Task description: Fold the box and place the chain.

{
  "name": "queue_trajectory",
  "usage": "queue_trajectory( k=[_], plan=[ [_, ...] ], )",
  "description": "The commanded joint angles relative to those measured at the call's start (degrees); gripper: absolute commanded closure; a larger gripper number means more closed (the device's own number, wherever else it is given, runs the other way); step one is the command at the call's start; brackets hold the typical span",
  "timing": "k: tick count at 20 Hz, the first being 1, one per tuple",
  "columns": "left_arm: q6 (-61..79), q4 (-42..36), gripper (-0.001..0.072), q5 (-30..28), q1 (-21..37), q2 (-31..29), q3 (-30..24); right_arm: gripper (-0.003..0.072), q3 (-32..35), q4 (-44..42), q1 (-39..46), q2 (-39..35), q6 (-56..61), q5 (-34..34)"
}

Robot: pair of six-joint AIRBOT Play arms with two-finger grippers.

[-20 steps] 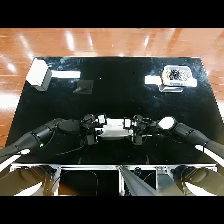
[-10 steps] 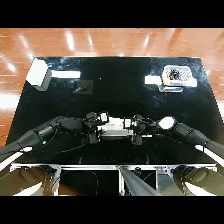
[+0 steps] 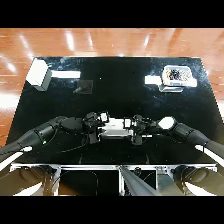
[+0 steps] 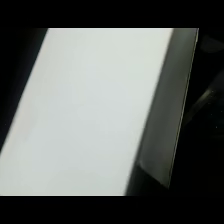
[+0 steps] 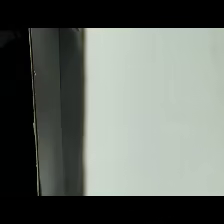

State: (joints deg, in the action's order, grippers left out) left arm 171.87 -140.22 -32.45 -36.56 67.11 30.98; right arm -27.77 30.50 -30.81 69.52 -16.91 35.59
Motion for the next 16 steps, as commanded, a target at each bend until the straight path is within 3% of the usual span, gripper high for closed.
queue_trajectory(
  k=[1, 2, 3, 9, 13, 16],
  plan=[
    [-0.28, 0.17, 0.0505, -0.11, 0.07, 0.02, 0.04, 0.0116, 0.0, 0.0, -0.02, 0.04, 0.0, -0.02],
    [-1.29, 0.2, 0.0622, -0.11, 0.07, -0.02, 0.04, 0.0116, -0.02, 0.0, -0.02, 0.04, 0.02, -0.02],
    [-1.38, 0.2, 0.069, -0.35, 0.07, -0.07, 0.04, 0.0116, -0.02, 0.0, -0.02, 0.04, 0.0, -0.02],
    [-4.37, 0.22, 0.0691, 0.07, 1.22, -0.68, 0.04, 0.0116, -0.02, 0.0, -0.02, 0.04, 0.0, -0.02],
    [-7.98, 0.72, 0.0691, -0.98, 6.54, -4.02, 0.04, 0.0116, 0.0, 0.0, -0.02, 0.04, 0.0, -0.02],
    [-10.84, 1.44, 0.0691, -6.25, 12.0, -6.56, 0.02, 0.0116, -0.02, 0.0, -0.02, 0.04, 0.0, 0.0]
  ],
)
